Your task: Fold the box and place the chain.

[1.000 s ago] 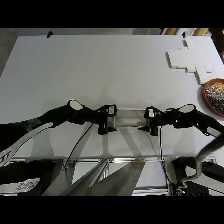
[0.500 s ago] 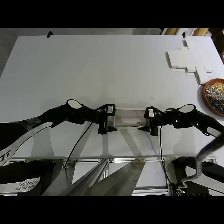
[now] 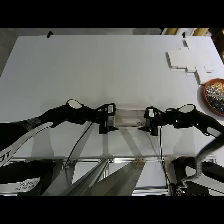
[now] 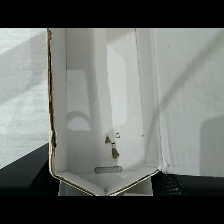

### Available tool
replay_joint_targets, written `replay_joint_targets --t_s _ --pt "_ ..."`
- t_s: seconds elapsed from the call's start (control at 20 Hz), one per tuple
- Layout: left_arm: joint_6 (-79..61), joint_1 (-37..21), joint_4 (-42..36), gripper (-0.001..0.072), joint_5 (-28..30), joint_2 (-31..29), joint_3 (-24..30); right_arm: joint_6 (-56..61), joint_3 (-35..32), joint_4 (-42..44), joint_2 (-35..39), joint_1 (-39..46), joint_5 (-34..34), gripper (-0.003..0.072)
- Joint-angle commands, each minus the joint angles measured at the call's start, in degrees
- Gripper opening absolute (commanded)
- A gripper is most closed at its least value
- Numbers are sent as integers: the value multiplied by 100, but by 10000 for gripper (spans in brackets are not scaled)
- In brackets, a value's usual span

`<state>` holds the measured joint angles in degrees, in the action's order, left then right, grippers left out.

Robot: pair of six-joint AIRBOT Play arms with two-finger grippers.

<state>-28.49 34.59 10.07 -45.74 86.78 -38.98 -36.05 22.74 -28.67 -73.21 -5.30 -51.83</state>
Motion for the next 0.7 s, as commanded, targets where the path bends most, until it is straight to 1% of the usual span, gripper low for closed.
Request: replay_joint_targets --t_s 0.0,0.1,0.15,0.25,0.3,0.65 --pt "0 15 0 620 50 4 -7 0 -2 0 7 2 -2 386" --pt "0 17 2 615 50 4 -7 0 -2 0 7 2 -2 386" --pt "0 17 2 536 48 4 -7 0 -2 0 7 2 -2 386" --pt "0 17 4 140 46 4 -7 0 -2 0 7 2 -2 386" --pt "0 15 4 105 46 4 -7 0 -2 0 7 2 -2 386" --pt "0 13 -17 110 48 4 -7 0 -2 0 7 2 -2 386"
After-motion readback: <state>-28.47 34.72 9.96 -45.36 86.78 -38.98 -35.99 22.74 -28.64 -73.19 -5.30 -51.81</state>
